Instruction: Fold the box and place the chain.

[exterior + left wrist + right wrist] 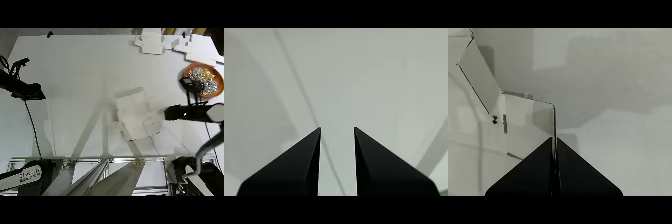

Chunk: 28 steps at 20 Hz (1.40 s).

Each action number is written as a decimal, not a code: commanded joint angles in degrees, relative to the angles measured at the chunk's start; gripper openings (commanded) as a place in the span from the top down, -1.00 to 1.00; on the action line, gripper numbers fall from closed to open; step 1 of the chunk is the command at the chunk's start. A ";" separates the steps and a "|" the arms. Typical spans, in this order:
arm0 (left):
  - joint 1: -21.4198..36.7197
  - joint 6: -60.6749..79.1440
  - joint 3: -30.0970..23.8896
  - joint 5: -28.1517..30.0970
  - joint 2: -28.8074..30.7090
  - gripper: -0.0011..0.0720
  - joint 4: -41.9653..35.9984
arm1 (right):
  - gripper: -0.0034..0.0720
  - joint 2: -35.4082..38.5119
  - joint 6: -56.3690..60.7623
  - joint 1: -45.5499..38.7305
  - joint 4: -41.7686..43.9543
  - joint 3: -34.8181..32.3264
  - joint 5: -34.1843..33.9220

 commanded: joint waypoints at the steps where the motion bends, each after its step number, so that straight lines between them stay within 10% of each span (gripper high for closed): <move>1: -0.07 0.20 -0.02 4.76 -0.04 0.38 -3.82 | 0.88 1.99 3.67 6.51 2.58 -3.91 -7.50; 4: -1.38 1.95 -0.02 4.76 -0.17 0.47 -4.85 | 0.87 1.99 3.91 6.84 2.60 -3.93 -8.28; 6: -3.78 5.33 -0.02 5.53 -1.55 0.95 -10.43 | 0.87 1.99 3.91 6.84 2.60 -3.93 -8.26; 7: -5.49 8.81 -0.02 4.94 -2.75 0.74 -14.71 | 0.87 1.99 3.91 6.82 2.62 -3.93 -8.28; 8: -7.78 13.62 -0.04 4.20 -4.28 -0.02 -19.56 | 0.87 1.99 3.91 6.84 2.60 -3.93 -8.28; 12: -19.43 32.57 -0.02 2.58 -11.96 -0.18 -37.88 | 0.87 1.99 3.91 6.84 2.60 -3.93 -8.26; 14: -25.27 39.41 -0.02 1.79 -15.82 -0.70 -44.15 | 0.87 1.99 3.89 6.84 2.60 -3.93 -8.26; 28: -37.73 44.26 -0.02 5.05 -26.40 -0.54 -46.97 | 0.87 1.99 3.89 6.84 2.62 -3.93 -8.00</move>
